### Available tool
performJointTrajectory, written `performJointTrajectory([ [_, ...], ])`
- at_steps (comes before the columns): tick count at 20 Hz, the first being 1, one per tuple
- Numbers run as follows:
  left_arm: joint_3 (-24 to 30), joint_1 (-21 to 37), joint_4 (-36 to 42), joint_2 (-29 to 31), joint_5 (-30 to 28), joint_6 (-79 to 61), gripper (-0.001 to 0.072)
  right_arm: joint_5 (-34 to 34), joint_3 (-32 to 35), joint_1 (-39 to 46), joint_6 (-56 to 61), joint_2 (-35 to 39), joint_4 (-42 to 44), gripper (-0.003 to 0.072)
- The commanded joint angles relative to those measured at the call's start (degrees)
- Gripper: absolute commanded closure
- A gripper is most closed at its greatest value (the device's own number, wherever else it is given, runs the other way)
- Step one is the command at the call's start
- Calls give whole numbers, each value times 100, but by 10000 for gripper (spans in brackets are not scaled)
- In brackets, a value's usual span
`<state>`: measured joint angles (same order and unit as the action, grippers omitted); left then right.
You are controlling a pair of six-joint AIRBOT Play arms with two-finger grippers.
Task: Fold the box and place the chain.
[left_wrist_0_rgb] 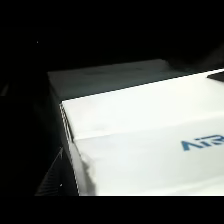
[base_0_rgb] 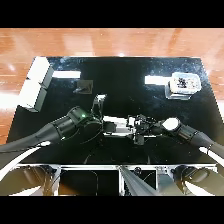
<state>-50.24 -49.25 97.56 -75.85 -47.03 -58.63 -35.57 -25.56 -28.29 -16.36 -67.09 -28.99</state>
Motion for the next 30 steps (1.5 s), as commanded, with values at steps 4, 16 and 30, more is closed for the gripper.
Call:
performJointTrajectory([
  [4,-872,-74,-468,-667,-1499,199,247,-2,0,-4,2,-2,0,200],
  [16,-1226,-74,-446,-979,-1556,382,357,0,0,-4,2,-2,0,200],
  [30,-1226,11,-382,-1178,-1543,507,360,0,0,-4,4,-2,0,200],
])
